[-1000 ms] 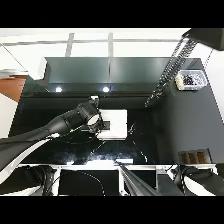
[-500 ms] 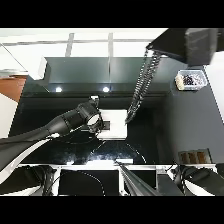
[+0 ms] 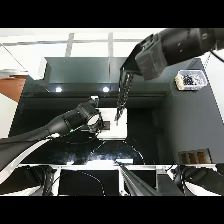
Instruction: Fold the box and place the chain.
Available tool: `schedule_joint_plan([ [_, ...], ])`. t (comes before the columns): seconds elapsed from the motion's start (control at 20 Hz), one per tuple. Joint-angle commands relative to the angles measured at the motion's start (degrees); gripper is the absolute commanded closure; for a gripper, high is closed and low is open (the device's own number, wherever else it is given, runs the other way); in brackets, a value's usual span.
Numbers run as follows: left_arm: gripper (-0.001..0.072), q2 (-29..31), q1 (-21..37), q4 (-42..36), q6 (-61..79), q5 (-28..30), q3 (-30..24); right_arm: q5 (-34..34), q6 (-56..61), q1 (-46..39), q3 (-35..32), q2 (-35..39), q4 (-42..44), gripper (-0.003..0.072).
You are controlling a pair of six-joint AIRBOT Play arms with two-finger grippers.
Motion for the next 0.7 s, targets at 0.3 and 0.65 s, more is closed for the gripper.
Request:
schedule_joint_plan([
  [0.3, 0.0681, -0.02, -0.02, 0.02, 0.02, 0.02, 0.0, -1.88, 0.13, 3.63, -8.96, -0.79, -0.07, 0.0666],
  [0.65, 0.0681, -0.02, -0.02, 0.09, 0.02, 0.13, 0.0, -5.64, 0.22, 4.83, -9.07, -0.24, 0.0, 0.0666],
])
